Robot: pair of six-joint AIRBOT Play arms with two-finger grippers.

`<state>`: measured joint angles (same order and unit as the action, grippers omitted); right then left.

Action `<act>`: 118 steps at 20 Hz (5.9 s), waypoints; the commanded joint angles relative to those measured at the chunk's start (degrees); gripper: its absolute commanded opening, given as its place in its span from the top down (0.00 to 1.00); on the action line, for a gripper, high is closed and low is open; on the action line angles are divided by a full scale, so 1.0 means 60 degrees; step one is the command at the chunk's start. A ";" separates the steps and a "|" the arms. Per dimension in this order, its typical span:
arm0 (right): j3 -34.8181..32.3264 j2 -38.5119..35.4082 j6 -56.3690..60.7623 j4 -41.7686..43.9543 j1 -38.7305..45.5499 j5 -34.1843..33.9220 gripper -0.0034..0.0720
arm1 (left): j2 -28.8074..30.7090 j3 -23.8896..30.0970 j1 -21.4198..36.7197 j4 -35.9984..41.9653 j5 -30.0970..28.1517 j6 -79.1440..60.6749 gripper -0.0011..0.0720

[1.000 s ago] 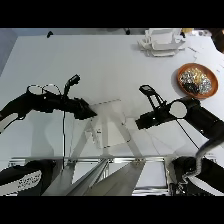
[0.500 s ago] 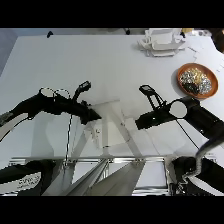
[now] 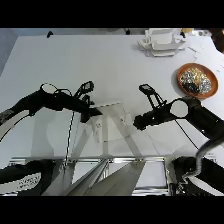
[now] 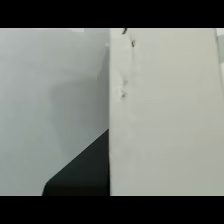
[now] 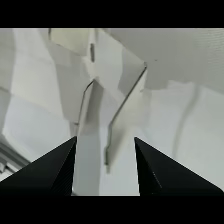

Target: Fold the box and place the chain.

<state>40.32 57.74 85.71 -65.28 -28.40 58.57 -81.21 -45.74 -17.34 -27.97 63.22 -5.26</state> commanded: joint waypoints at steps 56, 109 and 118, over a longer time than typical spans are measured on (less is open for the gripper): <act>0.1209 -0.1424 -0.4728 -0.0743 0.0943 0.2623 0.94 | -0.0973 -0.0936 -0.1708 -0.1100 -0.2000 -0.0831 0.97; -0.2255 0.0962 -1.6411 0.5198 0.1432 -0.3898 0.03 | -0.0973 -0.0940 -0.1708 -0.1086 -0.2000 -0.0831 0.97; -0.1639 0.2350 -1.9409 0.6309 0.2127 -0.1825 0.03 | -0.0973 -0.0940 -0.1708 -0.1067 -0.2000 -0.0831 0.97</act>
<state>29.95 69.43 -23.79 -31.00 -16.25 42.85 -87.05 -51.37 -27.57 -34.39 51.24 -10.24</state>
